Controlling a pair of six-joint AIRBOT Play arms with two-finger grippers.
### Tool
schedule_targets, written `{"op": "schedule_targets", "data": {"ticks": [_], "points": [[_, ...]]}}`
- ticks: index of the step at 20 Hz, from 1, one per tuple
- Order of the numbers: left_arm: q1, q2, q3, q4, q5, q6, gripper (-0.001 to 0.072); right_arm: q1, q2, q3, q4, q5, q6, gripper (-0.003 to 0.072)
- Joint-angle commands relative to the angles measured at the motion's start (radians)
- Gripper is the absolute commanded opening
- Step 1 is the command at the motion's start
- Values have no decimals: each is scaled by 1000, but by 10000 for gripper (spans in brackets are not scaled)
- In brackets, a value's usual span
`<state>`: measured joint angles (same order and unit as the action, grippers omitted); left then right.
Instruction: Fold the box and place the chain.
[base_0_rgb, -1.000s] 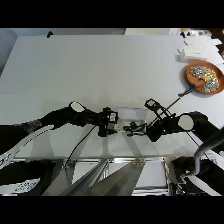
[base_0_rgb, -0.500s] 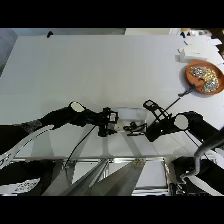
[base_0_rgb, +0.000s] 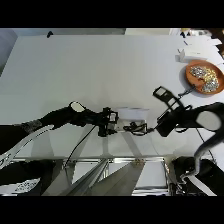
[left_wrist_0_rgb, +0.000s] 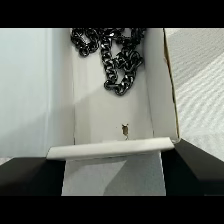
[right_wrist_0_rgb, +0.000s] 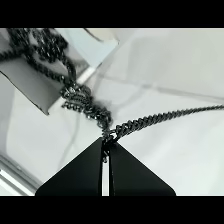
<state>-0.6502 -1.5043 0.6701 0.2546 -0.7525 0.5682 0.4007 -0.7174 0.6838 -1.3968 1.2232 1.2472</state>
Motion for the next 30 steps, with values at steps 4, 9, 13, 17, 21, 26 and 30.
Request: {"op": "schedule_targets", "data": {"ticks": [4,9,13,17,21,26,30], "points": [[0,0,0,0,0,0,11,1,48,281,140,94,13,19],[0,0,0,0,0,0,11,1,47,332,369,3,8,19],[0,0,0,0,0,0,11,1,46,332,441,-45,1,19],[0,0,0,0,0,0,11,1,8,330,431,-42,1,19],[0,0,0,0,0,0,11,1,-76,298,394,18,1,19],[0,0,0,0,0,0,11,1,-98,98,336,-58,1,19],[0,0,0,0,0,0,11,2,-98,-81,336,-214,2,20]]}}
